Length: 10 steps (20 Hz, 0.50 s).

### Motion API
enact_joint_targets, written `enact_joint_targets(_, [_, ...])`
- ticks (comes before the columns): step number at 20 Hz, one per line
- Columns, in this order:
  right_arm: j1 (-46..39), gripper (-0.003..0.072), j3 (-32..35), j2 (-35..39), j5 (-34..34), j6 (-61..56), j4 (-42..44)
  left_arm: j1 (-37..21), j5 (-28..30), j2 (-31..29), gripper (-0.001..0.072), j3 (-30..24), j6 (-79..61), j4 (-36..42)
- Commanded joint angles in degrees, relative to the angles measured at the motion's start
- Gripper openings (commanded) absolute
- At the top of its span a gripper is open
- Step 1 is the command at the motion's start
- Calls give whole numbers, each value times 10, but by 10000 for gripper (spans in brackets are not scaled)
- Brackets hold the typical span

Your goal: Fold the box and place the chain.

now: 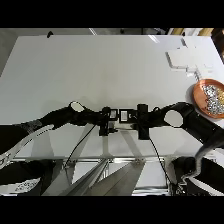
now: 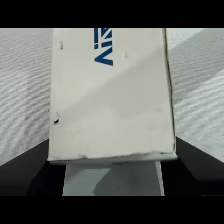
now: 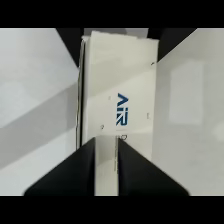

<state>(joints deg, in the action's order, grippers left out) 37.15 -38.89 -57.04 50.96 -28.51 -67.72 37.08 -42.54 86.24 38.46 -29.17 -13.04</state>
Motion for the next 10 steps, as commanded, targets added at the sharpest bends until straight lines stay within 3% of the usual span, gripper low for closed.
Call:
enact_joint_targets(1, [0,77,0,-3,-25,0,3,-1,3,0,271,0,2,2])
enact_joint_targets(10, [0,37,0,-56,3,0,22,-1,3,0,271,0,2,2])
